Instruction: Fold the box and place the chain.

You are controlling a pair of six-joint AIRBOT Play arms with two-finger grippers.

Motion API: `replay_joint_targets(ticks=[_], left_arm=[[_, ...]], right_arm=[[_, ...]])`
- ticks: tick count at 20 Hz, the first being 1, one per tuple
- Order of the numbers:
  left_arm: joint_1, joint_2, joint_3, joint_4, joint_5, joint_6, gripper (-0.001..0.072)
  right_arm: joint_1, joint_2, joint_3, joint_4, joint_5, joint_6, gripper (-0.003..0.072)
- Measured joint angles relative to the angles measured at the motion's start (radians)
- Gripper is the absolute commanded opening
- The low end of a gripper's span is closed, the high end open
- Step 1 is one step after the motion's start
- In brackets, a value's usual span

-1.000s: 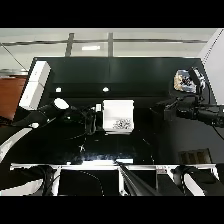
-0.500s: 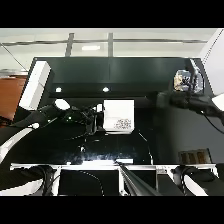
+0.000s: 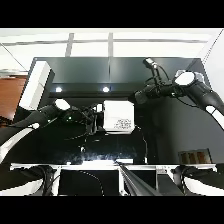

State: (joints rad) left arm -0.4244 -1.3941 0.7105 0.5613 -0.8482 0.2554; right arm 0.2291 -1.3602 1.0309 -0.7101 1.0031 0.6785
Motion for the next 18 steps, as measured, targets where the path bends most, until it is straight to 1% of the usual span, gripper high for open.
replay_joint_targets(ticks=[5, 8, 13, 16, 18], left_arm=[[-0.014, 0.0, 0.001, 0.015, 0.004, -0.001, 0.0402], [-0.017, 0.0, 0.001, 0.022, 0.006, -0.001, 0.0402], [-0.019, 0.0, 0.0, 0.026, 0.006, -0.002, 0.0402], [-0.019, 0.0, 0.001, 0.028, 0.005, -0.002, 0.0402], [-0.019, 0.0, 0.001, 0.029, 0.004, -0.002, 0.0402]], right_arm=[[0.008, -0.021, 0.013, -0.001, 0.093, -0.147, 0.0701], [0.009, -0.01, 0.015, -0.01, 0.156, -0.203, 0.0701], [0.017, 0.013, 0.015, -0.06, 0.266, -0.224, 0.0702], [0.051, 0.026, 0.014, -0.095, 0.305, -0.204, 0.0701], [0.069, 0.057, 0.014, -0.113, 0.314, -0.191, 0.0701]])
